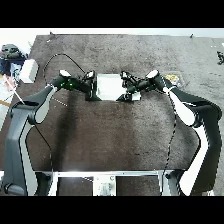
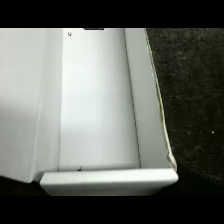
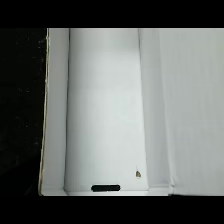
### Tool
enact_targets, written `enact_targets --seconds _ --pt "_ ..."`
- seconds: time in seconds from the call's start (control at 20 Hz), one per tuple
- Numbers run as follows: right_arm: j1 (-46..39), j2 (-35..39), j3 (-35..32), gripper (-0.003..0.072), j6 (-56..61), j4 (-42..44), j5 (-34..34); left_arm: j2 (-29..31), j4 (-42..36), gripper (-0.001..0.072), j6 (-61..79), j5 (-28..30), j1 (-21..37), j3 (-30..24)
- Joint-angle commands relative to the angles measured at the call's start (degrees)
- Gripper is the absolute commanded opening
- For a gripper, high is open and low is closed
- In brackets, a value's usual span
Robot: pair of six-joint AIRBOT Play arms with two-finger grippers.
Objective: Fold the box and place the chain.
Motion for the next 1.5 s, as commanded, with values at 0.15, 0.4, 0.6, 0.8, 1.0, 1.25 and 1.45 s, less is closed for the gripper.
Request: enact_targets --seconds 0.15,0.4,0.6,0.8,1.0,1.25,1.45 --pt "0.02 0.02 0.04 0.0467 0.02 0.0 0.02 -0.02 -1.29 0.0717 0.22 -1.16 0.11 0.0" --pt "0.04 0.02 0.04 0.0467 0.02 0.0 0.02 -0.02 -1.27 0.0717 0.57 -1.31 -0.02 0.0" --pt "0.04 0.02 0.04 0.0467 0.02 0.0 0.02 -0.02 -0.39 0.0537 0.57 -1.51 -0.02 0.0" --pt "0.04 0.02 0.04 0.0467 0.02 0.0 0.02 -0.02 0.13 0.0524 0.55 -1.51 -0.02 0.0" --pt "0.02 0.02 0.04 0.0467 0.02 0.0 0.02 -0.02 0.11 0.0525 -0.07 -1.53 0.0 0.0" --pt "0.04 0.02 0.04 0.0467 0.02 0.0 0.02 -0.02 0.02 0.0525 -0.02 -1.49 0.0 0.0" --pt "0.02 0.02 0.04 0.0466 0.02 0.0 0.02 -0.02 0.02 0.0525 -0.02 -1.49 0.0 0.0"
